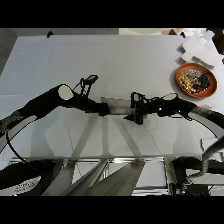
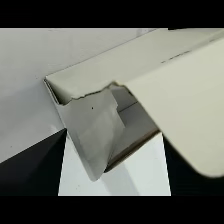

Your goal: Fold the box and place the chain.

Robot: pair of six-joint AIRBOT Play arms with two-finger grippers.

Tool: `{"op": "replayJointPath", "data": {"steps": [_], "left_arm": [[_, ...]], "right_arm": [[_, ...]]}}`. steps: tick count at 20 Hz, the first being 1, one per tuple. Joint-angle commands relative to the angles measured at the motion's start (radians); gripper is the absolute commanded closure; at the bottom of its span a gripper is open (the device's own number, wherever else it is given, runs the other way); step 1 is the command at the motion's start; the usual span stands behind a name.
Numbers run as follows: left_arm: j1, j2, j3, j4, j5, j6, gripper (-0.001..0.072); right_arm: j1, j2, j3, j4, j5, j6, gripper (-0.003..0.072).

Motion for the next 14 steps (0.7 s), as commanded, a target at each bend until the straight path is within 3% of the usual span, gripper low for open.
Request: {"op": "replayJointPath", "data": {"steps": [1,9,14], "left_arm": [[-0.020,0.001,0.000,0.010,0.013,-0.015,0.0061],[-0.026,0.001,0.000,0.056,0.075,-0.104,0.0075],[-0.074,0.001,0.000,0.341,0.113,-0.346,0.0078]], "right_arm": [[0.000,0.000,0.001,0.002,-0.001,0.001,0.0252],[0.000,0.000,0.001,0.002,-0.001,0.001,0.0252],[0.000,0.000,0.001,0.002,-0.001,0.000,0.0252]]}}
